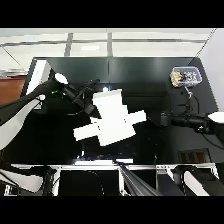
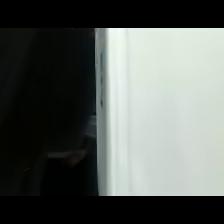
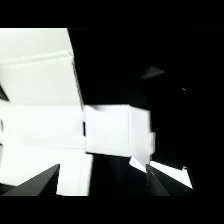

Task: Fold the box and place the chain.

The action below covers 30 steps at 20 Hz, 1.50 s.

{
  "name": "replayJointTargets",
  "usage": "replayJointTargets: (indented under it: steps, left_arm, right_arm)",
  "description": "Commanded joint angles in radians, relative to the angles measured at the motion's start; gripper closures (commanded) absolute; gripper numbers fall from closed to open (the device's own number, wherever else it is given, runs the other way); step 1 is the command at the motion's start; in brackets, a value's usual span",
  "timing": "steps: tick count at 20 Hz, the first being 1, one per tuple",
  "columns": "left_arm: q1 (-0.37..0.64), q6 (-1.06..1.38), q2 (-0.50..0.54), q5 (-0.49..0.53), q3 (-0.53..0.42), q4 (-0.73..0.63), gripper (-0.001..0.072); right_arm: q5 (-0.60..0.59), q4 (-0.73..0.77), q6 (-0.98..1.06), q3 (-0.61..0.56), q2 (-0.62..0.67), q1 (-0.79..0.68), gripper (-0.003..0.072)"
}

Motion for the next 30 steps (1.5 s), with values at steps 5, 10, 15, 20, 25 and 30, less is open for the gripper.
replayJointTargets:
  steps: [5,10,15,20,25,30]
  left_arm:
    - [-0.113,0.386,0.280,0.349,-0.277,-0.197,0.0682]
    - [-0.212,0.704,0.280,0.478,-0.277,0.007,0.0683]
    - [-0.260,0.763,0.275,0.681,-0.278,0.022,0.0681]
    - [-0.260,0.763,0.230,0.675,-0.278,0.023,0.0679]
    - [-0.260,0.763,0.185,0.694,-0.278,0.023,0.0680]
    - [-0.260,0.764,0.172,0.703,-0.277,0.023,0.0680]
  right_arm:
    - [0.171,-0.380,-0.097,0.173,0.000,-0.066,0.0076]
    - [0.142,-0.380,-0.134,0.173,0.000,-0.066,0.0076]
    - [0.141,-0.324,-0.133,0.172,0.000,-0.066,0.0076]
    - [0.099,-0.143,-0.243,0.089,0.000,-0.066,0.0076]
    - [0.047,-0.129,-0.356,-0.001,0.000,0.020,0.0076]
    - [-0.152,-0.226,-0.459,-0.037,-0.001,0.214,0.0076]
